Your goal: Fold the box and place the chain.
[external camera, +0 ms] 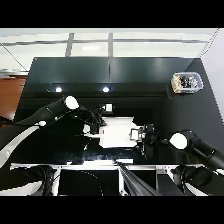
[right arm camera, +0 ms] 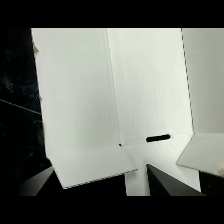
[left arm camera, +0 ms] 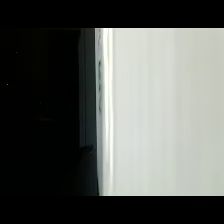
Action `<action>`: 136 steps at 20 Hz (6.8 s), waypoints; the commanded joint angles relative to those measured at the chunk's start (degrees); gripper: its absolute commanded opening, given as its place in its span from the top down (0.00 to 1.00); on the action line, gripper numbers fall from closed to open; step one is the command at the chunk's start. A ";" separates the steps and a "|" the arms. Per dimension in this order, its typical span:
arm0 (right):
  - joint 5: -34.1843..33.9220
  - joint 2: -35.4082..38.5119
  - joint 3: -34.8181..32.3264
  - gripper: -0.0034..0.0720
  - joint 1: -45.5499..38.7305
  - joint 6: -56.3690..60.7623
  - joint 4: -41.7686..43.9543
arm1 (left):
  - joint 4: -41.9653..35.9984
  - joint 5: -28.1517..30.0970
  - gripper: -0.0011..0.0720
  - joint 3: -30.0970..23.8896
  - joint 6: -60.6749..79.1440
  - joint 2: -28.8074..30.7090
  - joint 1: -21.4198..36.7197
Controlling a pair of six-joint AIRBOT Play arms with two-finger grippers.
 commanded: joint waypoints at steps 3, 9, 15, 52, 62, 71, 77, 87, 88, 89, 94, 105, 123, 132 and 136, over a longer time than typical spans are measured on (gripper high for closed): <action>-8.72 -1.86 -0.04 0.15 4.20 -1.55 2.69 | 0.02 -0.07 0.95 -0.04 0.02 -0.02 -0.04; -3.56 -1.84 4.55 0.15 2.29 2.12 3.02 | 0.02 -0.31 0.95 -0.04 0.02 -0.02 -0.04; -3.45 -1.84 5.40 0.15 0.98 2.03 1.77 | 0.02 -0.31 0.95 -0.04 0.02 -0.02 -0.07; 17.73 -3.13 7.58 0.00 -12.68 -7.98 1.20 | 0.02 -0.31 0.95 -0.04 0.00 -0.02 -0.09; 17.53 -3.13 6.56 0.01 -8.57 -6.03 0.87 | 0.02 -0.26 0.95 -0.04 0.02 -0.02 -0.09; -3.72 -3.13 3.74 0.01 1.70 -2.84 4.50 | 0.02 -0.26 0.95 -0.04 0.02 -0.02 -0.09; -4.44 -3.02 4.76 0.01 1.40 -2.80 5.60 | 0.02 -0.26 0.95 -0.04 0.00 -0.02 -0.09; -1.99 -3.04 7.19 0.01 -8.79 -7.41 12.74 | 0.02 -0.26 0.95 -0.04 0.02 -0.02 -0.09; -2.16 -3.10 7.19 0.01 -8.83 -7.41 12.66 | 0.02 -0.24 0.95 -0.04 0.00 -0.02 -0.09; -1.92 -3.30 7.19 0.01 -8.90 -7.41 12.74 | 0.02 -0.24 0.95 -0.04 0.02 -0.02 -0.09; -0.72 -6.03 7.19 0.01 -8.90 -15.45 21.59 | 0.02 -0.24 0.95 -0.04 0.02 -0.02 -0.09; 8.11 -11.45 5.14 0.01 -14.71 -28.83 27.34 | 0.02 -0.02 0.95 -0.04 0.02 -0.02 -0.09; 4.48 -15.82 5.01 0.02 -12.46 -34.75 27.43 | 0.00 0.17 0.95 -0.04 0.02 -0.02 -0.09; 2.38 -17.07 5.97 0.02 -11.63 -29.86 22.47 | 0.00 0.15 0.95 -0.04 0.02 -0.02 -0.09; 1.99 -17.07 5.97 0.02 -11.63 -29.57 22.49 | 0.00 0.15 0.95 -0.04 0.02 -0.02 -0.09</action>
